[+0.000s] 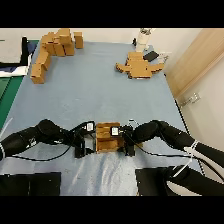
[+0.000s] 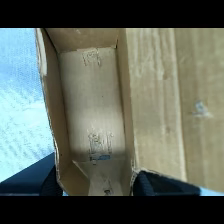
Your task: Fold the box.
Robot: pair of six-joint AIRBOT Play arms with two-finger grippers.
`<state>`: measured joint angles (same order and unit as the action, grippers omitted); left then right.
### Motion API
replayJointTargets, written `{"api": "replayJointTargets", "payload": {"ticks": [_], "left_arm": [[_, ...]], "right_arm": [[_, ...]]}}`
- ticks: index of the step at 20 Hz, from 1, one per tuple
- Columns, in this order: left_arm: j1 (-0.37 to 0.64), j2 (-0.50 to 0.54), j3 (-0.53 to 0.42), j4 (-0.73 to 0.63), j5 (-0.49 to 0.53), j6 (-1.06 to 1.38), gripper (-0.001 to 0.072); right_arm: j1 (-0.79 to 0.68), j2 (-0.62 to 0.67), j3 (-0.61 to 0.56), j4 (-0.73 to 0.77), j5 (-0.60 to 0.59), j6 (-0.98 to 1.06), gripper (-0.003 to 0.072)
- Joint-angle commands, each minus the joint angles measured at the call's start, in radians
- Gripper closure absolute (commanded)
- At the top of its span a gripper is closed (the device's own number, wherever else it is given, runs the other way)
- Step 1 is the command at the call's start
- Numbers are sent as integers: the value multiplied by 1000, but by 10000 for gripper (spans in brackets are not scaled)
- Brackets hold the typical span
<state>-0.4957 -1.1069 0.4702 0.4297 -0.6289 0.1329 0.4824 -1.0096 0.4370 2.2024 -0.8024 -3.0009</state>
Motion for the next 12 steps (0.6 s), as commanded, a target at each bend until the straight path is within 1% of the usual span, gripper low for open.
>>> {"api": "replayJointTargets", "payload": {"ticks": [1, 6, 12], "left_arm": [[-53, -16, -9, -48, 79, 62, 14], [-90, -37, -8, -49, 81, 63, 13], [-92, -37, -8, -49, 86, 66, 13]], "right_arm": [[0, 0, 0, 0, 0, 0, 186], [0, 0, 0, 0, 0, 0, 186], [0, 0, 0, 0, 0, 0, 186]]}}
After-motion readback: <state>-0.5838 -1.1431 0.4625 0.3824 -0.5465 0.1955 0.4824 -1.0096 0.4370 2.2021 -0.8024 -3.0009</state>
